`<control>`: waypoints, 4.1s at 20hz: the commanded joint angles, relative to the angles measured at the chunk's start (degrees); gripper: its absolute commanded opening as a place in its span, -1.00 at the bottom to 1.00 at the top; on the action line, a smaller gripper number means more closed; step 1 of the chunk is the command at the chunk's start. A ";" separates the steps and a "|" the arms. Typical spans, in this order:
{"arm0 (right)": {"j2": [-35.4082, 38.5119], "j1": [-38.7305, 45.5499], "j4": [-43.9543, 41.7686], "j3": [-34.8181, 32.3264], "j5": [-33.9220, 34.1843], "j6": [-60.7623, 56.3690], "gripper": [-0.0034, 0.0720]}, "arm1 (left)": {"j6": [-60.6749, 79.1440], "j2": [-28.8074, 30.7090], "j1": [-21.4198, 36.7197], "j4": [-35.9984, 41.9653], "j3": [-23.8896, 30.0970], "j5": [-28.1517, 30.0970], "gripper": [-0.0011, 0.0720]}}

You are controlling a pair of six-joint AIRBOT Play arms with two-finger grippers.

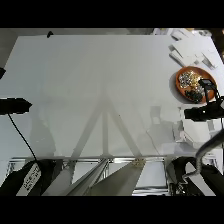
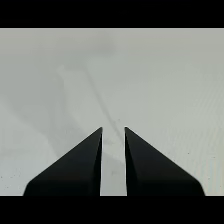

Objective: Fold the box and place the chain.

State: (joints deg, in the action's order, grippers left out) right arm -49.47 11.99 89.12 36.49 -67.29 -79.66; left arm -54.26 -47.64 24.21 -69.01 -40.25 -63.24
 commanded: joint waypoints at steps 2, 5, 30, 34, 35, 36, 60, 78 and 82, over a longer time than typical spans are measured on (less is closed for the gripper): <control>0.04 0.04 0.00 -0.02 0.00 -0.02 -0.87 | 0.00 -0.04 -0.02 -0.02 0.02 0.02 -0.56; 0.04 0.04 0.00 -0.02 0.00 0.00 -0.87 | 0.00 -0.02 -0.02 -0.02 0.02 0.00 -0.56; 0.04 0.04 -2.43 -0.02 6.27 0.00 -0.87 | 0.00 -0.04 -0.02 -0.02 0.02 0.02 -0.56; 0.04 0.04 -2.82 -0.02 11.28 -5.49 -0.84 | 0.00 -0.02 -0.02 -0.02 0.02 0.00 -0.56; 0.04 0.04 -2.82 -0.02 12.04 -5.46 -0.84 | 0.00 -0.04 -0.02 -0.02 0.02 0.00 -0.56; 0.04 0.04 -2.29 -0.02 12.48 -5.40 -0.85 | 0.00 -0.02 -0.02 -0.02 0.02 0.00 -0.56; -13.53 24.44 31.39 -0.04 2.86 -6.80 -0.83 | 0.00 -0.04 -0.02 -0.04 0.02 0.02 -0.56; 10.58 -25.35 -17.38 -4.79 9.16 -6.14 -0.87 | 0.00 -0.02 -0.02 -0.02 0.02 0.02 -0.56; 10.51 -34.77 -16.96 -6.78 13.94 -9.09 -0.87 | 0.00 -0.04 -0.02 -0.02 0.02 0.04 -0.56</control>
State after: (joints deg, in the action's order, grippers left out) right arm -39.44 -15.90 74.24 31.20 -57.98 -86.30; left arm -54.26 -47.64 24.21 -69.01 -40.25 -63.24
